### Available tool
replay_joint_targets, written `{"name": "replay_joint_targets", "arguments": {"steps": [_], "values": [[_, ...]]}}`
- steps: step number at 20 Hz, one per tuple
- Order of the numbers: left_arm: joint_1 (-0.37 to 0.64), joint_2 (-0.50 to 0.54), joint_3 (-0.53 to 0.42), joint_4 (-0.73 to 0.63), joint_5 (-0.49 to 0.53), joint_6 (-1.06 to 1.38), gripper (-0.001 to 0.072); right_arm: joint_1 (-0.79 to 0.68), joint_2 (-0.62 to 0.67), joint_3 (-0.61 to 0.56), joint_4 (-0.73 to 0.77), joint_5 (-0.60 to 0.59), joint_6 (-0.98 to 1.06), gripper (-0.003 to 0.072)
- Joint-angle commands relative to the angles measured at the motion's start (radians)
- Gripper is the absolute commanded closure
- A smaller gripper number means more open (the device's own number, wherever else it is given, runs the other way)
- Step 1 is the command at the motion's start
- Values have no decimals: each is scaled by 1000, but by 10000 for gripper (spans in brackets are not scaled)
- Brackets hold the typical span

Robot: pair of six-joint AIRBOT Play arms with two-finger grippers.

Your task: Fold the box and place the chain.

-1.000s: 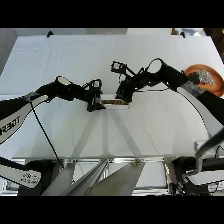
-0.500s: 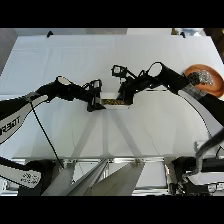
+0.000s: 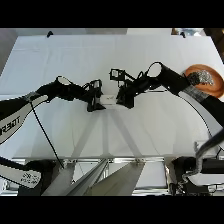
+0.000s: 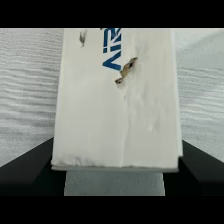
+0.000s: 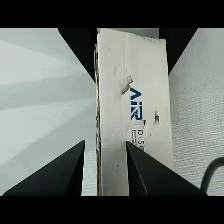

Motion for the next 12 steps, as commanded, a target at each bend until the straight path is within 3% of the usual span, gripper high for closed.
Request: {"name": "replay_joint_targets", "arguments": {"steps": [1,7,12], "values": [[0,1,0,0,2,1,565,2,2,-2,-4,1,1,433],[0,1,0,0,2,1,565,2,0,-98,-10,-28,4,431],[0,1,0,0,2,1,565,2,39,-98,31,-76,4,427]]}}
